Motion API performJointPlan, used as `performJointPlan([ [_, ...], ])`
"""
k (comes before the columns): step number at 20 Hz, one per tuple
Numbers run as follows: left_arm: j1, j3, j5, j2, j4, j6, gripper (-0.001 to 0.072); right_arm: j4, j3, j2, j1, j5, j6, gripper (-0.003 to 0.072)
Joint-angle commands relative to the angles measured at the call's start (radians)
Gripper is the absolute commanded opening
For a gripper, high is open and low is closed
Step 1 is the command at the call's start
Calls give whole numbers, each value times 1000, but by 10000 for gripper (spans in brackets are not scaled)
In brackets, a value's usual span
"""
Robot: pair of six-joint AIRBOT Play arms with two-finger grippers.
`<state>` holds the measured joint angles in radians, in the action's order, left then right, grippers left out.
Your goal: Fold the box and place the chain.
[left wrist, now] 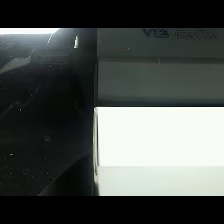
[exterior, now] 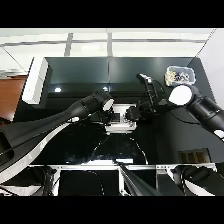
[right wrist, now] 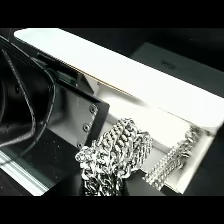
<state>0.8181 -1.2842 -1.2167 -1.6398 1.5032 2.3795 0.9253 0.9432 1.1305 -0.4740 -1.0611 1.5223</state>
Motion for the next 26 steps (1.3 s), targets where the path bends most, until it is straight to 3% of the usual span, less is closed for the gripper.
performJointPlan([
  [1, -1, 0, 1, 0, 0, 0, 28, 14, -5, 32, -18, 35, 16, 200],
  [7, -1, 0, 1, 0, 0, 0, 28, 55, -5, 31, 63, -66, 16, 201],
  [12, -1, 0, 0, 0, 0, 0, 28, 42, -5, 31, 52, -5, 10, 201],
  [13, -1, 0, 0, 0, 0, 0, 28, 42, -5, 31, 52, 4, 10, 246],
  [14, -1, 0, 0, 0, 0, 0, 28, 40, -5, 31, 52, 9, 10, 346],
  [21, 0, 0, 0, 0, -1, 0, 28, 100, -4, 31, 75, -3, -1, 347],
  [26, -4, 0, 4, -2, 2, 0, 28, 250, -5, 31, 177, -116, -2, 347],
])
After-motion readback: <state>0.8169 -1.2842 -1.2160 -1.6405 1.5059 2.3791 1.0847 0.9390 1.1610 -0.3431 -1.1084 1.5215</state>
